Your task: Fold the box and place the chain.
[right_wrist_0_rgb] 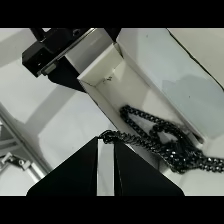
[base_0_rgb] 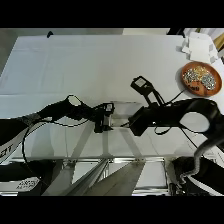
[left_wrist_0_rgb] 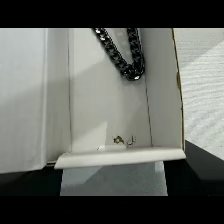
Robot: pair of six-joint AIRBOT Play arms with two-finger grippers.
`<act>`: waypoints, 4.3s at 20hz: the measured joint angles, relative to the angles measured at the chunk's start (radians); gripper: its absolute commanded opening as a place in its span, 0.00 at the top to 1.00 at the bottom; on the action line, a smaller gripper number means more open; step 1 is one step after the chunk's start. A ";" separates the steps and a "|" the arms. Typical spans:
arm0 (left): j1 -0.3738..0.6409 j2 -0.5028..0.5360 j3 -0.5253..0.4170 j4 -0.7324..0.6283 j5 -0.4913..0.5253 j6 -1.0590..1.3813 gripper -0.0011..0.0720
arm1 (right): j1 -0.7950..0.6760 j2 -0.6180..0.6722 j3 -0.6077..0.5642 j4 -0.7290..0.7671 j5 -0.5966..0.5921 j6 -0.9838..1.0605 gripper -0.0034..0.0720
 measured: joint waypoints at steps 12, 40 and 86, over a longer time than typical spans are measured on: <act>0.000 0.000 0.000 0.000 0.000 0.000 0.55 | 0.021 -0.324 0.000 -0.017 -0.067 0.028 0.65; 0.000 0.000 0.000 0.000 0.000 0.000 0.55 | -0.374 -0.079 -0.315 0.113 -0.058 -1.071 0.67; 0.000 0.000 0.000 0.000 0.000 0.000 0.55 | -0.374 -0.074 -0.328 0.158 -0.132 -1.328 0.58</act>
